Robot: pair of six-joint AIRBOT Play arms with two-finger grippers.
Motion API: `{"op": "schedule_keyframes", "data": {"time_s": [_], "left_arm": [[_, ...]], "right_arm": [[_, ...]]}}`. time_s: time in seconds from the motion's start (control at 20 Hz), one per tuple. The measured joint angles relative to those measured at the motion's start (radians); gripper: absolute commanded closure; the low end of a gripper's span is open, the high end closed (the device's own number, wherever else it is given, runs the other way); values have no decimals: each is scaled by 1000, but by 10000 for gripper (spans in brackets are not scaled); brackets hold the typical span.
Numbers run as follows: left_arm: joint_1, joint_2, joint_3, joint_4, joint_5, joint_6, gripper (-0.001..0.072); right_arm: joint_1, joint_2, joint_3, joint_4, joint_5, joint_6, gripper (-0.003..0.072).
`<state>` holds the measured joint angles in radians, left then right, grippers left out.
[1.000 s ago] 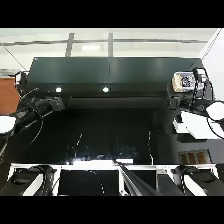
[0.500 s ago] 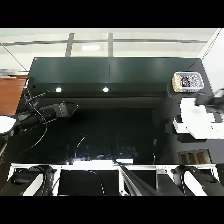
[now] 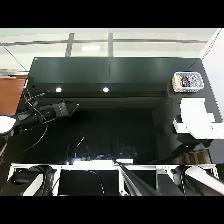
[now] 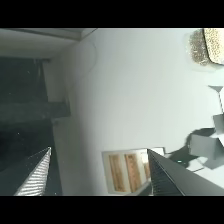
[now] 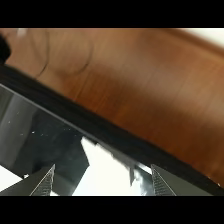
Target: Fold the box and place the chain.
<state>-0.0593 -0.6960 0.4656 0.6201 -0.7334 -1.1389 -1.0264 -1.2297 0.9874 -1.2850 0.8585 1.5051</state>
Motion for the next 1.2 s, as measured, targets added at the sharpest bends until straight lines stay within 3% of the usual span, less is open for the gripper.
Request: {"op": "schedule_keyframes", "data": {"time_s": [0.2, 0.5, 0.55, 0.7, 0.85, 1.2], "left_arm": [[0, 0, 0, 0, 33, 6, -3], [0, 0, 0, 0, 68, 7, -3], [0, 0, 0, 0, 69, 7, -3], [0, 0, 0, 0, 73, 8, -2], [0, 0, 0, 0, 76, 9, -3], [0, 0, 0, 0, 76, 9, -2]], "right_arm": [[-8, -217, 187, 47, 189, -285, -34], [42, -328, 260, 16, 319, -584, -34], [46, -333, 264, 1, 331, -605, 77], [51, -343, 270, -28, 377, -634, 613], [53, -346, 271, -32, 409, -642, 678], [83, -307, 234, 146, 523, -658, 678]]}}
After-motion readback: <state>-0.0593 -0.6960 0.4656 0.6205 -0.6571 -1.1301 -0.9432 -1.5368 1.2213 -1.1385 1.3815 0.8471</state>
